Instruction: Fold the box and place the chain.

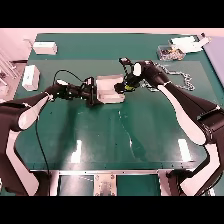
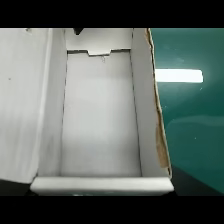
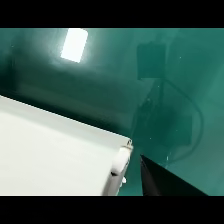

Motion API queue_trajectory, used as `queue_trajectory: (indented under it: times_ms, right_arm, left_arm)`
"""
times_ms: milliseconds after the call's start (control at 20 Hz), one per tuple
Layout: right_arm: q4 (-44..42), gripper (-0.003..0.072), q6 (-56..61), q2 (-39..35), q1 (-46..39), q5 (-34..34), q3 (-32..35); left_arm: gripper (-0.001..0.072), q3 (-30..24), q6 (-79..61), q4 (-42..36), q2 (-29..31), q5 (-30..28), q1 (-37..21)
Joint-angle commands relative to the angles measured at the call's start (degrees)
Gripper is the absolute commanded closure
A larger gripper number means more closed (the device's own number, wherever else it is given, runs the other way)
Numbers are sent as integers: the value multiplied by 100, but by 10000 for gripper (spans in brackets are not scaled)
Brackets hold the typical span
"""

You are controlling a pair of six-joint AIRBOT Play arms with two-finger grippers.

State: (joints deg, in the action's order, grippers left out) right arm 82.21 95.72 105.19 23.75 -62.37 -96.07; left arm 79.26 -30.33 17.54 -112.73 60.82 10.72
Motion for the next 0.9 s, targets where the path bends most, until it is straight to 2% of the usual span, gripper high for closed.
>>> queue_trajectory:
  times_ms: [0,500,700,850]
  right_arm:
    - [52,231,11,-105,-4,2,-15]
    - [4,235,-374,-1058,-83,323,-15]
    - [33,248,-748,-1456,-586,323,-13]
    - [31,247,-1561,-1580,-1117,317,59]
  left_arm:
    - [240,2,4,2,-2,-13,-7]
    - [240,2,4,2,0,-13,-7]
    - [240,2,2,2,0,-13,-7]
    - [240,2,2,2,0,-9,-7]
